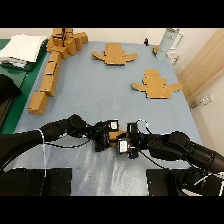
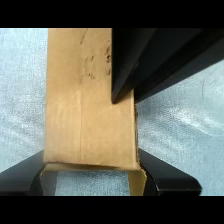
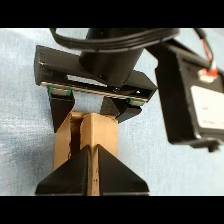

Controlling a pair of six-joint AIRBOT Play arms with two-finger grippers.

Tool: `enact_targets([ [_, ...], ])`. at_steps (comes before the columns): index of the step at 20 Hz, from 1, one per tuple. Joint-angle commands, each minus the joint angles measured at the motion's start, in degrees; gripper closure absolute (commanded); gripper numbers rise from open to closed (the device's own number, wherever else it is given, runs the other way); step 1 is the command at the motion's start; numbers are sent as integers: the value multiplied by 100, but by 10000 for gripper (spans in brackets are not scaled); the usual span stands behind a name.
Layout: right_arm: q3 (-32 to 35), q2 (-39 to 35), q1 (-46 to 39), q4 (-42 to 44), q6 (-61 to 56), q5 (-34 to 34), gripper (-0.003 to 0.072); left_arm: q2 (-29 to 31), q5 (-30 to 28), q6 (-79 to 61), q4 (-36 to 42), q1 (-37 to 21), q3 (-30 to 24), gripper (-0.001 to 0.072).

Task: Fold the box.

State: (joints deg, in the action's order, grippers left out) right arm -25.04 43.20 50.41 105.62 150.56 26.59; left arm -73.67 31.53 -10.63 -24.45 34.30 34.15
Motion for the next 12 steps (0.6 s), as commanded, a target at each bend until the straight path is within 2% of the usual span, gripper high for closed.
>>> enact_targets([
  [1,0,7,4,26,-4,39,608,-4,-2,0,0,-2,2,228],
  [12,0,229,4,323,-4,369,602,-4,-2,0,0,0,2,228],
])
